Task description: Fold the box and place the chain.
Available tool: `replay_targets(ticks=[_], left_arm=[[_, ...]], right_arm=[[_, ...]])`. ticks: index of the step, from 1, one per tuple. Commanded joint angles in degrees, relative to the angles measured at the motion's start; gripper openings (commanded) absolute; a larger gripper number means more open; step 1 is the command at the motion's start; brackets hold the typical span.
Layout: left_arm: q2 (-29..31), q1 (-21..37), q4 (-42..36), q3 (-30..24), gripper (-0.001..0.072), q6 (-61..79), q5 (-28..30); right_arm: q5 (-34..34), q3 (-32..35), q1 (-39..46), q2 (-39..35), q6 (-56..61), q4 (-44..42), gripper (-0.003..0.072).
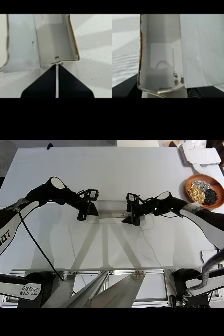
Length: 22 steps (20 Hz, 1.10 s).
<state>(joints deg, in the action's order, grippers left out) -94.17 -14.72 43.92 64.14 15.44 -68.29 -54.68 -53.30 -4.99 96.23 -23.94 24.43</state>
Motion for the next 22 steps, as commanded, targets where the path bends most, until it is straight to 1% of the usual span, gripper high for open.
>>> replay_targets(ticks=[1,3,4,5,6,7,8,9,10,11,13,14,16,17,19,22], left_arm=[[-0.04,-0.02,-2.34,-0.02,0.003,0.02,-1.22],[-0.07,-0.02,-2.97,-0.02,0.0035,0.02,-0.52],[-0.07,-0.02,-2.97,-0.02,0.0093,0.0,-0.09],[-0.11,-0.02,-2.97,-0.02,0.0201,0.0,0.42],[-0.2,-0.02,-2.99,-0.02,0.0235,-0.04,0.81],[-0.42,-0.02,-2.95,-0.02,0.0235,-0.04,0.76],[-0.52,-0.02,-2.97,-0.04,0.0268,-0.26,0.79],[-0.63,-0.02,-2.97,-0.04,0.0353,-0.26,0.81],[-0.72,-0.02,-2.95,-0.04,0.0376,-0.28,0.81],[-0.79,-0.02,-2.95,-0.09,0.0376,-0.28,0.81],[-0.79,-0.02,-2.93,-0.13,0.0371,-0.28,0.76],[-0.79,-0.02,-2.95,-0.13,0.0321,-0.28,0.76],[-0.76,-0.02,-2.95,-0.13,0.0076,-0.26,0.76],[-0.72,-0.02,-2.95,-0.13,0.0011,-0.26,0.79],[-0.07,-0.02,-2.05,-0.13,0.0009,-0.24,1.18],[3.72,0.11,2.4,-0.13,0.0009,-0.46,1.81]], right_arm=[[0.0,0.02,-0.04,0.04,0.07,-0.02,0.0437],[0.0,0.02,-0.04,0.04,0.07,-0.02,0.0437],[0.0,0.02,-0.04,0.04,0.07,-0.02,0.0437],[0.0,0.02,-0.04,0.04,0.07,-0.02,0.0437],[0.0,0.02,-0.04,0.04,0.07,-0.02,0.0437],[0.0,0.02,-0.04,0.04,0.07,-0.02,0.0437],[0.0,0.02,-0.04,0.04,0.07,-0.02,0.0437],[0.0,0.02,-0.04,0.04,0.07,-0.02,0.0437],[0.0,0.02,-0.04,0.04,0.07,-0.02,0.0437],[0.0,0.02,-0.04,0.04,0.07,-0.02,0.0437],[0.0,0.02,-0.04,0.04,0.07,-0.02,0.0437],[0.0,0.02,-0.04,0.04,0.07,-0.02,0.0437],[0.0,0.02,-0.04,0.04,0.07,-0.02,0.0437],[0.0,0.02,-0.04,0.04,0.07,-0.02,0.0437],[0.0,0.02,-0.04,0.04,0.07,-0.02,0.0437],[0.0,0.02,-0.04,0.04,0.07,-0.02,0.0437]])
